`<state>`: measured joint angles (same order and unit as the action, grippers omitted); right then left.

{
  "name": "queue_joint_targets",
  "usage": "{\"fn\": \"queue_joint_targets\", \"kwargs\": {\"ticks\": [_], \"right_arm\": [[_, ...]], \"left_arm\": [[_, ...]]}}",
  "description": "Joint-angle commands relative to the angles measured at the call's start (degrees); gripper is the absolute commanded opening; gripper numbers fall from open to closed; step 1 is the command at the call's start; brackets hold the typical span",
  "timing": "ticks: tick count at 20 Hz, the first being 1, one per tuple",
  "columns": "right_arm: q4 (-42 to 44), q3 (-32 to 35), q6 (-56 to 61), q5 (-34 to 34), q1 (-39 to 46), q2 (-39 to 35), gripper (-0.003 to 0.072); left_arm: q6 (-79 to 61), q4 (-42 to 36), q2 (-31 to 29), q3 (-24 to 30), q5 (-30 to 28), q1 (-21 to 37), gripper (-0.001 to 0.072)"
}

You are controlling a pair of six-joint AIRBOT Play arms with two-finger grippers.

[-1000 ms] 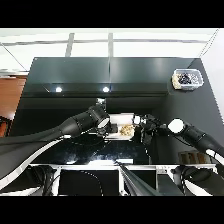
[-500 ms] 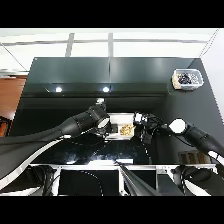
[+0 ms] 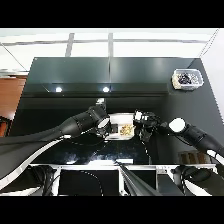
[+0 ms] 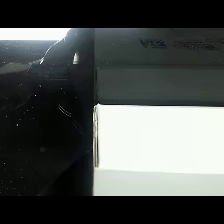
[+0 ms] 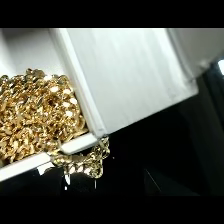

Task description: Fold the box and place the chain.

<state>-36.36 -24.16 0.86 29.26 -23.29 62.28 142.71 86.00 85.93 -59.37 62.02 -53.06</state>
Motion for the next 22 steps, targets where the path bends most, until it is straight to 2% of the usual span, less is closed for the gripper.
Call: {"fn": "queue_joint_targets", "kwargs": {"ticks": [1,5,6,7,8,9,10,11,15,19,22], "right_arm": [[1.9,-0.04,-1.11,-1.25,-0.04,0.68,0.0545],[1.88,-0.04,-1.11,0.68,-0.07,2.05,0.0544],[1.88,-0.04,-1.09,0.63,-0.04,2.4,0.0457],[1.9,-0.04,-1.03,-0.22,-0.04,2.4,0.0407],[1.88,-0.04,-1.01,-1.57,-0.04,2.4,0.0407],[1.86,-0.04,-0.85,-2.19,-0.04,2.4,0.0241],[1.86,-0.04,-0.85,-2.47,-0.02,2.38,0.0037],[1.86,-0.04,-0.85,-2.51,-0.02,2.38,0.0007],[1.79,-0.04,1.29,-2.51,0.04,0.57,0.0007],[1.7,-0.04,6.14,-2.03,2.25,-5.16,0.0006],[1.6,-0.07,8.9,2.78,5.44,-10.99,0.0007]], "left_arm": [[-0.02,0.04,0.0,0.02,0.0,-0.04,0.0028],[-0.02,0.04,0.0,0.02,0.0,-0.04,0.0029],[-0.02,0.04,0.0,0.02,0.0,-0.04,0.0029],[-0.02,0.04,0.0,0.02,0.02,-0.04,0.0029],[-0.02,0.04,0.0,0.02,0.0,-0.04,0.0028],[-0.02,0.04,0.0,0.02,0.02,-0.04,0.0029],[-0.02,0.04,0.0,0.02,0.0,-0.04,0.0029],[-0.02,0.04,0.0,0.02,0.0,-0.04,0.0028],[-0.02,0.04,0.0,0.02,0.0,-0.04,0.0029],[-0.02,0.04,0.0,0.02,0.0,-0.04,0.0029],[-0.02,0.04,0.0,0.02,0.0,-0.04,0.0028]]}}
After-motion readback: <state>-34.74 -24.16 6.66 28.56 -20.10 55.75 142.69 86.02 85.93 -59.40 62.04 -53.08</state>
